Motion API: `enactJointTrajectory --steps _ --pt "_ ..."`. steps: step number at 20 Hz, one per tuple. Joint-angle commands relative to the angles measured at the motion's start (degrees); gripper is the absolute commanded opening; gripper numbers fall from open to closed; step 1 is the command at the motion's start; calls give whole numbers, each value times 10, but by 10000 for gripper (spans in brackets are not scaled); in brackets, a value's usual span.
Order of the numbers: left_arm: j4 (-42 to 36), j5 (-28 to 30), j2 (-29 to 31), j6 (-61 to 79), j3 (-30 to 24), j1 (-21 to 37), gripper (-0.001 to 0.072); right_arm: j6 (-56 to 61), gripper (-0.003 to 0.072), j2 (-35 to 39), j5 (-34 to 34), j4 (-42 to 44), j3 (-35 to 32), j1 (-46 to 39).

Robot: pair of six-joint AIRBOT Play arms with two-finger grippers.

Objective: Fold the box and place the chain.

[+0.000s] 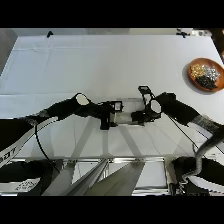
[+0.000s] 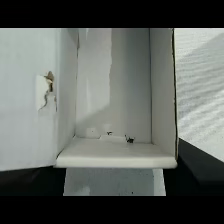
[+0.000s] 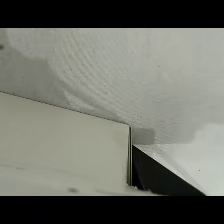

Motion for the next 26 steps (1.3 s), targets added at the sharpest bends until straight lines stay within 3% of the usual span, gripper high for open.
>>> enactJointTrajectory --steps 1,3,7,8,10,11,13,17,26 --pt "-1 0 0 -2 0 0 445 0 142 -6 1 9 -2 6" --pt "-1 0 0 -2 0 0 445 0 24 -6 1 8 -2 6" --pt "-1 0 0 -2 0 0 445 -2 14 -6 3 6 -2 6" --pt "-1 0 0 -2 0 0 445 -2 83 -5 2 6 -1 6" --pt "-1 0 0 -2 0 0 445 -7 471 -3 12 6 6 6" --pt "-1 0 0 -2 0 0 445 -16 499 -1 18 6 12 6" --pt "-1 0 0 -2 0 0 446 -30 539 4 38 6 19 6" --pt "-1 0 0 -2 0 0 445 -47 543 27 86 -35 28 6" --pt "-1 0 0 -2 0 0 445 -59 554 163 174 -158 70 6"
